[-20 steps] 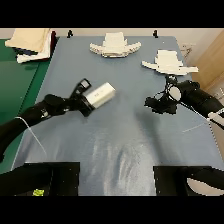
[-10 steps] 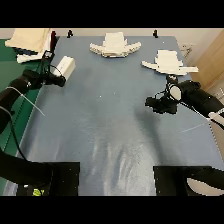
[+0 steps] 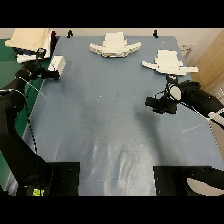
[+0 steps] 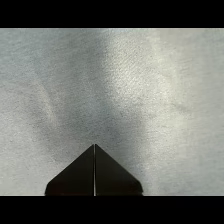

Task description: Fold the box.

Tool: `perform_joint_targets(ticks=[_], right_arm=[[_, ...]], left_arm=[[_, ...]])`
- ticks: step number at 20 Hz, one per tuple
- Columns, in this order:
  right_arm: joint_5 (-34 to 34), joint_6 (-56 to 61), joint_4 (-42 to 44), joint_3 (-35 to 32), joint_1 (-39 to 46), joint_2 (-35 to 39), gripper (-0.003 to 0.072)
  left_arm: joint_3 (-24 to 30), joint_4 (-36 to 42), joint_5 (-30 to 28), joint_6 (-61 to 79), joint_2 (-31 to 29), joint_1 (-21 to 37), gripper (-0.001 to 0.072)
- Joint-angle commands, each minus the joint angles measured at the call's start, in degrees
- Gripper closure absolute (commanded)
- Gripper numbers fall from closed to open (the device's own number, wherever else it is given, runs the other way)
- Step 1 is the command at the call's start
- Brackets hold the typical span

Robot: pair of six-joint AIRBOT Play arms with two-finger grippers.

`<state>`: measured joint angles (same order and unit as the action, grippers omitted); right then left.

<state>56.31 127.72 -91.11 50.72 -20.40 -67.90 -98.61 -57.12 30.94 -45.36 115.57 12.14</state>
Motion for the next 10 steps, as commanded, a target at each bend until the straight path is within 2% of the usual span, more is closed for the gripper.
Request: perform_joint_targets(ticks=[1,10], right_arm=[[-0.04,0.02,0.04,0.04,-0.02,-0.02,0.0683],[-0.04,0.02,0.07,0.02,-0.04,-0.02,0.0683]], left_arm=[[-6.54,-1.55,3.82,-5.2,5.25,0.57,0.0347],[-6.84,-1.64,4.0,-5.14,5.51,0.44,0.0346]])
